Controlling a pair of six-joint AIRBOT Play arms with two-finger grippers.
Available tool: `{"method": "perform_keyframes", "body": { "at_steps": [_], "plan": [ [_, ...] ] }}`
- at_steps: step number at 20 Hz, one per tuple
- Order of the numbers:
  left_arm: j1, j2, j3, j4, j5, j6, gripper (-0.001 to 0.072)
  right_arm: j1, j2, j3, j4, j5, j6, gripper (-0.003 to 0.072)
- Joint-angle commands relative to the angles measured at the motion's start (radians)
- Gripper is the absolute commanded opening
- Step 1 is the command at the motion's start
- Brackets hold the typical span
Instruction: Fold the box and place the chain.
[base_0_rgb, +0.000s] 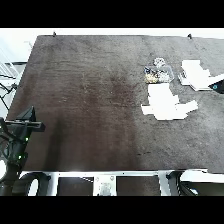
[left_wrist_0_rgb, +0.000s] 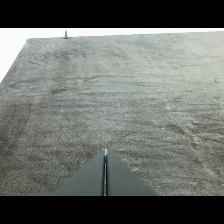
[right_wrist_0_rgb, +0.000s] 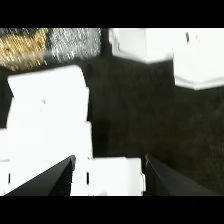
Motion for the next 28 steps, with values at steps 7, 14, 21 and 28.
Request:
{"method": "perform_keyframes", "body": {
  "at_steps": [7, 14, 21, 28],
  "plan": [
    [0.0, 0.0, 0.001, 0.0, 0.0, 0.0, 0.0017, 0.034, -0.357, 0.209, -0.119, 0.257, 0.05, 0.0578],
    [0.0, 0.0, 0.001, 0.0, 0.0, 0.0, 0.0018, 0.078, -0.443, 0.209, -0.118, 0.319, 0.045, 0.0578],
    [0.0, 0.0, 0.001, 0.0, 0.0, 0.0, 0.0018, 0.089, -0.491, 0.203, -0.091, 0.329, 0.002, 0.0347],
    [0.0, 0.0, 0.001, 0.0, 0.0, 0.0, 0.0017, 0.091, -0.45, 0.161, 0.029, 0.413, 0.0, 0.0008]
  ]
}}
